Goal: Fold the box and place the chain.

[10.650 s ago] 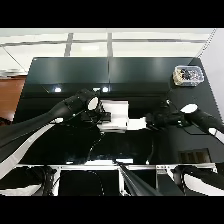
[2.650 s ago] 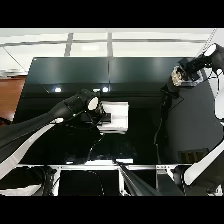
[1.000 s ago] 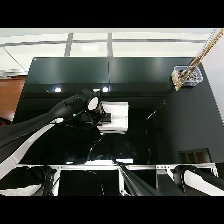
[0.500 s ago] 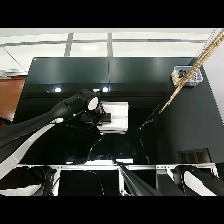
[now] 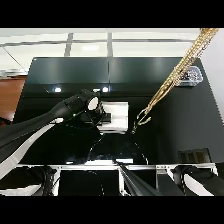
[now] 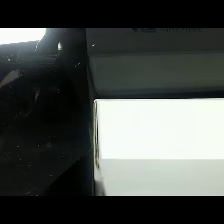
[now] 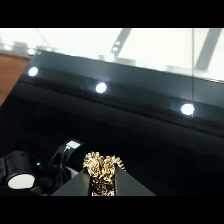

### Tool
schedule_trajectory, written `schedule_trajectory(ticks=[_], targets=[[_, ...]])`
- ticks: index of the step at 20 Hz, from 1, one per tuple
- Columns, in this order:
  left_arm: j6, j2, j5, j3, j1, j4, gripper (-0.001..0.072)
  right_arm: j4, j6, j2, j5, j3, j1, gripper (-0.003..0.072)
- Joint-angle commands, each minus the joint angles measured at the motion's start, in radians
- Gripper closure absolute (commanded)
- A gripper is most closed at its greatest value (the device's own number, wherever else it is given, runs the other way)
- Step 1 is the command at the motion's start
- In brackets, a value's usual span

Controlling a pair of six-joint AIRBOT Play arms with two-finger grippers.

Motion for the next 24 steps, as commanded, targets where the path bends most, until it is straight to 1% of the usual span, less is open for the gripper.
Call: schedule_trajectory(ticks=[1, 6, 9, 12, 17, 21, 24], targets=[[0.000, 0.001, 0.000, 0.000, 0.001, 0.000, 0.0681, 0.003, 0.008, -0.002, 0.023, 0.000, 0.069, 0.0667], [0.000, 0.001, 0.000, 0.000, 0.001, 0.000, 0.0681, 0.063, 0.012, -0.010, 0.032, -0.042, 0.140, 0.0667], [0.000, 0.001, 0.000, 0.000, 0.001, 0.000, 0.0681, 0.084, 0.013, -0.021, -0.002, -0.060, 0.191, 0.0667], [0.000, 0.001, 0.000, 0.000, 0.001, 0.000, 0.0681, 0.086, 0.013, -0.043, -0.037, -0.061, 0.244, 0.0667], [0.000, 0.001, 0.000, 0.000, 0.001, 0.000, 0.0681, 0.081, 0.013, -0.094, -0.049, -0.079, 0.335, 0.0667], [0.000, 0.001, -0.001, 0.000, 0.001, 0.000, 0.0681, 0.080, 0.015, -0.096, -0.065, -0.208, 0.342, 0.0666], [0.000, 0.001, -0.001, 0.000, 0.001, 0.000, 0.0681, 0.081, 0.014, -0.096, -0.121, -0.346, 0.367, 0.0667]])
